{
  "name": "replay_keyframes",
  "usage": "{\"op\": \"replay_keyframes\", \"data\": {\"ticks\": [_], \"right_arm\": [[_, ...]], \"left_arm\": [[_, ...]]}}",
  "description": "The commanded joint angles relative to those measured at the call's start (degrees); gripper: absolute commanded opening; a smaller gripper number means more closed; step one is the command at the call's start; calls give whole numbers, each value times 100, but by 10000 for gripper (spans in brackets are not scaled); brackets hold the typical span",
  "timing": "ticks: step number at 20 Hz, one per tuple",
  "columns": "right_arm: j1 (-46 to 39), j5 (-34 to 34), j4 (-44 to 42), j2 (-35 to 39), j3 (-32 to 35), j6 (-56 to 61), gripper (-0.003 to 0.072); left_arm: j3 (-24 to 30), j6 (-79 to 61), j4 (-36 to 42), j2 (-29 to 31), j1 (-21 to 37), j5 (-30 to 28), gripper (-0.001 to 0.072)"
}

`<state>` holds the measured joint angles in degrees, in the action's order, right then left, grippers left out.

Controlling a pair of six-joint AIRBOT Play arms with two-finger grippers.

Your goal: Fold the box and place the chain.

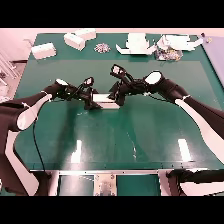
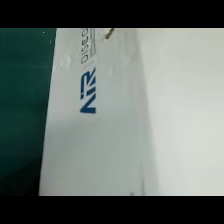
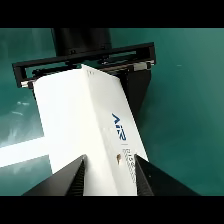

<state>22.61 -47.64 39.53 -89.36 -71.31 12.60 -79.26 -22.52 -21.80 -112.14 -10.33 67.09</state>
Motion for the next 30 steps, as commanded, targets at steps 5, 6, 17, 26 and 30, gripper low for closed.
{"op": "replay_keyframes", "data": {"ticks": [5,6,17,26,30], "right_arm": [[-4,-164,9,-92,-7,-118,471],[-15,-151,9,-105,-7,-131,471],[-87,-92,9,-341,-280,-367,469],[-168,-1113,9,-356,-542,-682,470],[-168,-1102,35,-586,-669,-728,457]], "left_arm": [[-2,0,0,4,2,2,630],[-2,0,-2,4,2,2,630],[-2,0,0,4,2,9,630],[-2,0,0,4,2,11,630],[-2,0,2,4,2,48,631]]}}
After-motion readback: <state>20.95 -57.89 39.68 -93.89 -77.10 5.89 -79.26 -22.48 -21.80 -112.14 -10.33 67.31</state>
